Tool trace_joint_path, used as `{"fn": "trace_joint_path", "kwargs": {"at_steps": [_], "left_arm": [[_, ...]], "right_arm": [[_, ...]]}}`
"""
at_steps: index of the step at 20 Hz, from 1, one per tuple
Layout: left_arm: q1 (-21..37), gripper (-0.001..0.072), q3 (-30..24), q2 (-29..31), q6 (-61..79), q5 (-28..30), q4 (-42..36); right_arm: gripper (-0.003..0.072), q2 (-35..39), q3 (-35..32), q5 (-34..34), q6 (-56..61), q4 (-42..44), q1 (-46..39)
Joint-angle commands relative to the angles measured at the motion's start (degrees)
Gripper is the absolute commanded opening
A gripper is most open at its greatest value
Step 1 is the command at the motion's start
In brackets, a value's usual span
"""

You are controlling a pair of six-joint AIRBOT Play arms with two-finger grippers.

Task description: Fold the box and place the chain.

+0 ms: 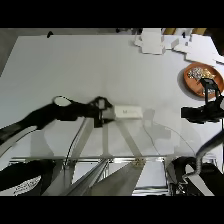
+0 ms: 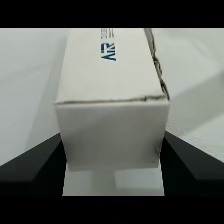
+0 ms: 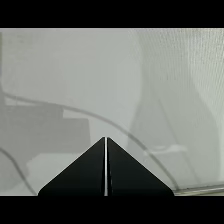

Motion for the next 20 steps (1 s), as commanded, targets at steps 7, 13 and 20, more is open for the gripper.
{"fn": "trace_joint_path", "kwargs": {"at_steps": [7,13,20], "left_arm": [[37.8,0.0211,0.1,22.6,-46.2,2.2,27.6],[55.5,0.0209,-0.2,19.4,-59.0,2.4,37.0],[56.1,0.0335,-0.2,14.0,-83.8,0.7,57.6]], "right_arm": [[0.0020,0.0,0.1,0.0,0.0,0.0,0.0],[0.0020,0.0,0.1,0.0,0.0,0.0,0.0],[0.0020,0.0,0.1,0.0,0.0,0.0,0.0]]}}
